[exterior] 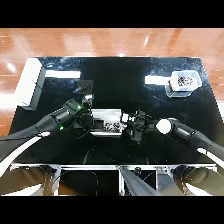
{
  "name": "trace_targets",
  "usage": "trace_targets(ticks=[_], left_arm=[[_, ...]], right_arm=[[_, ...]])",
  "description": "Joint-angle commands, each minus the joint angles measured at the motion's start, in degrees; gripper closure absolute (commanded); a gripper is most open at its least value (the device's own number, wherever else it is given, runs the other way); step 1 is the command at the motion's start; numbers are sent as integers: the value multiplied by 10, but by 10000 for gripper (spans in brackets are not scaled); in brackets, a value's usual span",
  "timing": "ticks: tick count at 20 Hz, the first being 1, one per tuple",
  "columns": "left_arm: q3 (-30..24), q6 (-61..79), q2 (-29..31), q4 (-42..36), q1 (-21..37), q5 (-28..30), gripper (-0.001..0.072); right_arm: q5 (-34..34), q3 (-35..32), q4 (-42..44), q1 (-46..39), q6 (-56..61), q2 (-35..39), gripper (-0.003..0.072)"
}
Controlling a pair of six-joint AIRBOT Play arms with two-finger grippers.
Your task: Fold the box and place the chain.
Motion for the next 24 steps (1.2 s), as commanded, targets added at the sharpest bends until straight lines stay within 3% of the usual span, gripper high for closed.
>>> trace_targets(ticks=[1,9,10,12,13,18,19,24], left_arm=[[1,0,0,0,0,2,686],[1,0,0,-1,0,2,686],[1,0,0,0,0,2,686],[1,0,0,-1,0,2,686],[1,0,0,-1,0,2,686],[1,0,0,-4,0,2,686],[1,0,0,-4,0,2,686],[1,0,0,-4,0,2,686]], right_arm=[[-19,-1,23,12,-6,-11,179],[-76,3,36,51,-6,-41,182],[-78,3,38,51,-6,-44,288],[-78,3,38,51,-5,-45,579],[-78,3,38,51,-4,-45,607],[-70,3,35,49,53,-13,619],[-62,3,35,46,65,5,652],[29,3,36,24,141,125,652]])
